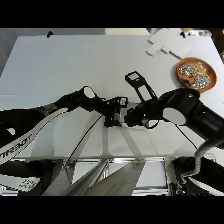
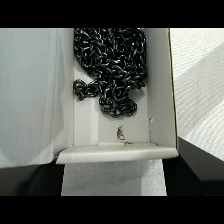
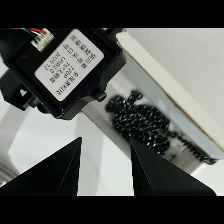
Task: Fold the box and place the chain.
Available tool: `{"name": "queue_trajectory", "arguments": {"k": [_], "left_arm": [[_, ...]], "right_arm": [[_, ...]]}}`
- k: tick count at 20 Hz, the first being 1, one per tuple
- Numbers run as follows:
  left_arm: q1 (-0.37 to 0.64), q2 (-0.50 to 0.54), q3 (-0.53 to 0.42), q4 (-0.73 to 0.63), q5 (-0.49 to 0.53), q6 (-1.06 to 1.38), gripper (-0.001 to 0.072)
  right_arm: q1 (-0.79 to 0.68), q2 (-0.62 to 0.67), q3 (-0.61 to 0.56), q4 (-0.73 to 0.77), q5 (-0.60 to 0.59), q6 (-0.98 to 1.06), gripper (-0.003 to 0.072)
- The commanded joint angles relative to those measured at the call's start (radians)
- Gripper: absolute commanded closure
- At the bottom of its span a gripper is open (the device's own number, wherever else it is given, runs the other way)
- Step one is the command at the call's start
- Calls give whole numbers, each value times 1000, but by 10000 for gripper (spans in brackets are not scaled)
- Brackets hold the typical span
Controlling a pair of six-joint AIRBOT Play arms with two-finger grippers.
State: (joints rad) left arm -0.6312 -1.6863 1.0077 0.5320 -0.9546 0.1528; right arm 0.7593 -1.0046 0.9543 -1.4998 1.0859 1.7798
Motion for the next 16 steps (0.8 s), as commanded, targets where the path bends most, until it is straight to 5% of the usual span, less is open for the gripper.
{"name": "queue_trajectory", "arguments": {"k": [1, 6, 10, 16], "left_arm": [[0, 0, 0, 0, 0, 0, 539], [0, 0, 0, 0, 0, 0, 539], [0, 0, 0, 0, 0, 0, 539], [0, 0, 0, 0, 0, 0, 539]], "right_arm": [[-74, 62, 44, -24, -2, -43, 350], [-414, 77, 89, -65, -5, -101, 355], [-687, -62, 89, -74, 33, -141, 396], [-758, -332, 90, -70, 19, -201, 335]]}}
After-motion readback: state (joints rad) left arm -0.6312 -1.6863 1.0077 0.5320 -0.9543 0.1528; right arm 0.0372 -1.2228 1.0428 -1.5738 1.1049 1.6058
